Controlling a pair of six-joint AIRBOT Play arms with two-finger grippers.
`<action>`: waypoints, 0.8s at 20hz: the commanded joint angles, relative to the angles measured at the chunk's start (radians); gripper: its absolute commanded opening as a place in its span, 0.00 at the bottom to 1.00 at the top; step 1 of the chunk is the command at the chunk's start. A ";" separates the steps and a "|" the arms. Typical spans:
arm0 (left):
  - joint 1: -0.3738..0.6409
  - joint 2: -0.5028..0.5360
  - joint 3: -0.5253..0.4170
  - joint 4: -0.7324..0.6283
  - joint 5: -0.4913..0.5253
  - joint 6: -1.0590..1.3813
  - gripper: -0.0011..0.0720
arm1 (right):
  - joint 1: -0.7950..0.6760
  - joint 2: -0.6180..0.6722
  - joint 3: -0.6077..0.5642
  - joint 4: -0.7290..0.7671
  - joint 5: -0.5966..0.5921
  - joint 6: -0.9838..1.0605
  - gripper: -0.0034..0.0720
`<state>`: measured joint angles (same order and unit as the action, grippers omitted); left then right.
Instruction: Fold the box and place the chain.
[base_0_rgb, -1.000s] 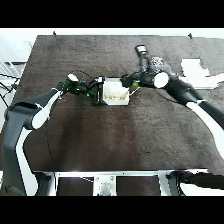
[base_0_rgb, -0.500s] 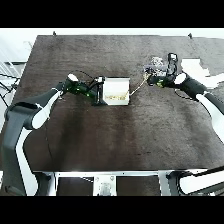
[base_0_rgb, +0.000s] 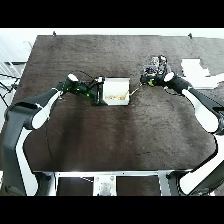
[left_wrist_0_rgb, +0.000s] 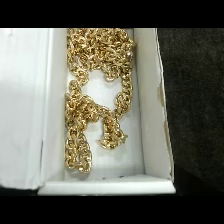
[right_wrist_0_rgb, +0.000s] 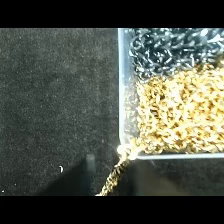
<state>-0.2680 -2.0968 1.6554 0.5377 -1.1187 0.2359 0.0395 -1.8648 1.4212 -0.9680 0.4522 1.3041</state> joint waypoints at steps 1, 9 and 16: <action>0.000 0.000 0.000 0.000 0.000 0.000 0.74 | 0.003 -0.017 0.020 0.014 -0.016 -0.006 0.05; 0.000 0.000 0.000 0.000 0.000 0.000 0.74 | 0.016 0.360 0.023 -0.176 0.182 -0.007 0.06; 0.000 0.000 0.000 0.000 0.000 0.000 0.74 | 0.129 0.708 0.023 -0.332 0.249 -0.006 0.06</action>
<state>-0.2680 -2.0968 1.6554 0.5381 -1.1187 0.2359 0.1223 -1.2770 1.4429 -1.2266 0.6701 1.2968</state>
